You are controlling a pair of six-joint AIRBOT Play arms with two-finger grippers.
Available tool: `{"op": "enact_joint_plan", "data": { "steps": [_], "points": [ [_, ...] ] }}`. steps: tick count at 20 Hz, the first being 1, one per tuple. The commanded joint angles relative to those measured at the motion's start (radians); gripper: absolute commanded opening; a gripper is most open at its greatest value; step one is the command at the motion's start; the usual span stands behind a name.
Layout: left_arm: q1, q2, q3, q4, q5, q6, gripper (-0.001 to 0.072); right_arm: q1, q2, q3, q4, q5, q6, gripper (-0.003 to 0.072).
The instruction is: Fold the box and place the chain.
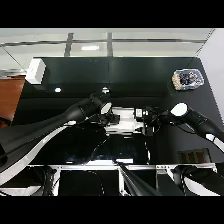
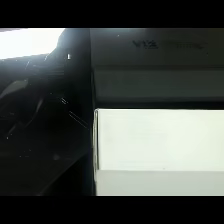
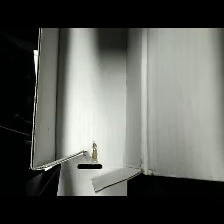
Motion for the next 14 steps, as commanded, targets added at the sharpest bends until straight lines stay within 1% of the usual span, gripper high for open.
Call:
{"op": "enact_joint_plan", "data": {
  "steps": [1,4,6,7,8,14],
  "points": [
    [0.0,0.0,0.001,-0.006,0.011,0.001,0.0024,0.0,0.0,0.001,-0.012,0.003,0.049,0.0603],
    [0.0,0.0,0.001,-0.006,0.011,0.001,0.0025,0.0,0.001,0.001,-0.066,0.004,0.088,0.0602],
    [-0.001,0.0,0.001,-0.006,0.011,0.001,0.0024,0.0,0.001,0.001,-0.065,-0.002,0.088,0.0601],
    [-0.001,0.0,0.001,-0.006,0.011,0.001,0.0025,0.0,0.001,0.001,-0.065,-0.002,0.088,0.0495],
    [0.0,0.0,0.001,-0.005,0.011,0.001,0.0025,0.0,0.001,0.001,-0.066,0.002,0.088,0.0455],
    [0.0,0.0,0.001,-0.005,0.027,0.001,0.0025,0.0,0.001,0.001,-0.064,0.011,0.102,0.0452]
  ]
}}
